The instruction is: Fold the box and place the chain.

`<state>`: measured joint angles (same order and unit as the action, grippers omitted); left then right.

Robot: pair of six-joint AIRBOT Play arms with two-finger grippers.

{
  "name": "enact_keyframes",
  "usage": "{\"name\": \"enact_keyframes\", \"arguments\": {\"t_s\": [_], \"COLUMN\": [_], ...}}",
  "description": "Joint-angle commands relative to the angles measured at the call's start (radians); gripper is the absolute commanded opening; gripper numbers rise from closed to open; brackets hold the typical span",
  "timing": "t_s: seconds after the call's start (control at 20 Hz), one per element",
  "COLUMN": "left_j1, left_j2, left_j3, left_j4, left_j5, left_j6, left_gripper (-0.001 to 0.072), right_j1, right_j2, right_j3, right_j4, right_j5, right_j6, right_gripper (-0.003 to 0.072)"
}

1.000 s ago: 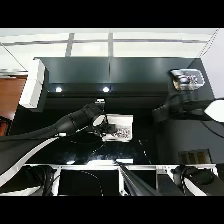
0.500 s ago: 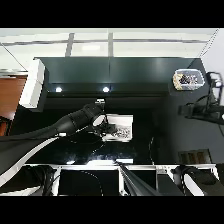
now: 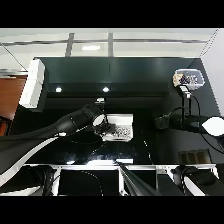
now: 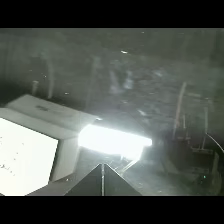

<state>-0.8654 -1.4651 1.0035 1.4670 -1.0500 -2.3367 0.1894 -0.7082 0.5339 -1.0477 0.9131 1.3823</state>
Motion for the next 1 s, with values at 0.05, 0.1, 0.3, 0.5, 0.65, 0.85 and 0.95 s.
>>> {"name": "enact_keyframes", "arguments": {"t_s": [0.05, 0.1, 0.3, 0.5, 0.65, 0.85, 0.95], "left_j1": [0.005, 0.005, 0.005, 0.029, 0.096, 0.228, 0.303], "left_j2": [0.002, 0.003, 0.069, 0.219, 0.341, 0.535, 0.611], "left_j3": [0.014, 0.03, 0.102, 0.105, 0.092, -0.087, -0.255], "left_j4": [-0.01, -0.009, 0.031, 0.068, 0.061, -0.018, -0.174], "left_j5": [-0.034, -0.045, -0.079, -0.118, -0.195, -0.102, 0.135], "left_j6": [-0.006, -0.005, 0.055, 0.292, 0.461, 0.603, 0.644], "left_gripper": [0.0264, 0.0318, 0.0318, 0.0318, 0.0318, 0.0316, 0.0314], "right_j1": [0.016, 0.016, 0.016, 0.016, 0.016, 0.016, 0.016], "right_j2": [0.001, 0.001, 0.001, 0.001, 0.001, 0.001, 0.001], "right_j3": [-0.006, -0.006, -0.005, -0.005, -0.006, -0.006, -0.005], "right_j4": [-0.003, -0.009, -0.009, -0.009, -0.011, -0.012, -0.011], "right_j5": [-0.008, -0.006, -0.002, 0.007, 0.006, 0.006, 0.005], "right_j6": [-0.011, -0.011, -0.011, -0.011, -0.011, -0.011, -0.011], "right_gripper": [0.0009, 0.001, 0.001, 0.001, 0.001, 0.001, 0.001]}}
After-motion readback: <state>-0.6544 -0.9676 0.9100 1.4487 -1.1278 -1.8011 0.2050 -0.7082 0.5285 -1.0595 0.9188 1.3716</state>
